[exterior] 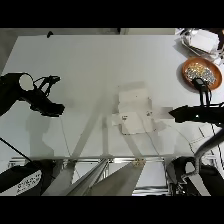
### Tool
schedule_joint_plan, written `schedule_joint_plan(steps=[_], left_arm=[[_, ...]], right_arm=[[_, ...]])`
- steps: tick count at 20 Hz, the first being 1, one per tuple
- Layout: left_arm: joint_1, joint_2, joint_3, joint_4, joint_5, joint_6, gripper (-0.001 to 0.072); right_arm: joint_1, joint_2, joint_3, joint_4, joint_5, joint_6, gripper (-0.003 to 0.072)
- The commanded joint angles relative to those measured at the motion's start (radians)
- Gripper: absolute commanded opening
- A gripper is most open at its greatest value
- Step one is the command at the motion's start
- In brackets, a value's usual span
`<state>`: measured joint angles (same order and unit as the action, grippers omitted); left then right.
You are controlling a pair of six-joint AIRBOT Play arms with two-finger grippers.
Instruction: Fold the box and place the chain.
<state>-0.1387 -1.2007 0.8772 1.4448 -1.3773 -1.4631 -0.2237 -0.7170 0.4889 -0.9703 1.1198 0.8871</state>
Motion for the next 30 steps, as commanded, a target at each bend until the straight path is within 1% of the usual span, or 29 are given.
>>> schedule_joint_plan(steps=[1,4,5,7,9,11,14,15,16,17,18,19,20,21,22,24,26,27,28,30], left_arm=[[0.001,0.001,0.000,0.000,0.000,0.000,0.0016],[0.001,0.001,0.000,0.000,0.002,0.000,0.0016],[0.001,0.001,0.000,0.000,0.017,0.000,0.0016],[0.000,0.001,0.000,-0.004,0.073,0.000,0.0015],[0.000,0.000,0.000,-0.043,0.078,-0.002,0.0009],[0.000,0.000,0.000,-0.028,0.127,0.001,0.0009],[0.000,0.000,-0.001,-0.015,0.143,0.008,0.0015],[0.000,0.000,-0.001,-0.017,0.162,0.023,0.0050],[0.000,0.000,0.000,-0.046,0.190,0.096,0.0310],[0.000,-0.002,0.000,-0.117,0.244,0.169,0.0608],[0.000,-0.007,0.002,-0.231,0.313,0.261,0.0628],[0.000,-0.019,0.010,-0.361,0.349,0.357,0.0627],[0.000,-0.044,0.033,-0.489,0.352,0.449,0.0627],[0.000,-0.085,0.073,-0.607,0.324,0.525,0.0627],[0.000,-0.142,0.128,-0.692,0.270,0.584,0.0627],[0.000,-0.283,0.251,-0.798,0.109,0.692,0.0627],[-0.006,-0.433,0.352,-0.861,-0.032,0.708,0.0630],[-0.015,-0.496,0.381,-0.879,-0.066,0.708,0.0631],[-0.033,-0.552,0.397,-0.893,-0.078,0.708,0.0631],[-0.083,-0.627,0.398,-0.927,-0.067,0.768,0.0632]], right_arm=[[0.109,0.025,-0.052,0.006,-0.091,0.079,0.0011],[0.176,0.025,-0.054,0.006,-0.173,0.113,0.0011],[0.187,0.025,-0.054,0.006,-0.191,0.123,0.0011],[0.189,0.025,-0.054,0.006,-0.196,0.148,0.0012],[0.189,0.025,-0.054,0.002,-0.193,0.156,0.0012],[0.189,0.025,-0.054,0.002,-0.193,0.156,0.0012],[0.189,0.025,-0.054,0.002,-0.193,0.156,0.0013],[0.189,0.025,-0.055,0.002,-0.193,0.156,0.0013],[0.189,0.025,-0.054,0.002,-0.193,0.156,0.0013],[0.189,0.025,-0.054,0.002,-0.193,0.156,0.0013],[0.189,0.025,-0.054,0.002,-0.193,0.156,0.0013],[0.189,0.025,-0.054,0.002,-0.193,0.156,0.0013],[0.189,0.025,-0.054,0.002,-0.193,0.156,0.0013],[0.189,0.025,-0.055,0.002,-0.193,0.156,0.0013],[0.189,0.025,-0.054,0.002,-0.193,0.156,0.0013],[0.189,0.025,-0.054,0.002,-0.193,0.156,0.0013],[0.189,0.025,-0.054,0.002,-0.193,0.156,0.0013],[0.189,0.025,-0.055,0.002,-0.193,0.156,0.0013],[0.189,0.025,-0.054,0.002,-0.193,0.156,0.0013],[0.189,0.025,-0.054,0.002,-0.193,0.156,0.0013]])
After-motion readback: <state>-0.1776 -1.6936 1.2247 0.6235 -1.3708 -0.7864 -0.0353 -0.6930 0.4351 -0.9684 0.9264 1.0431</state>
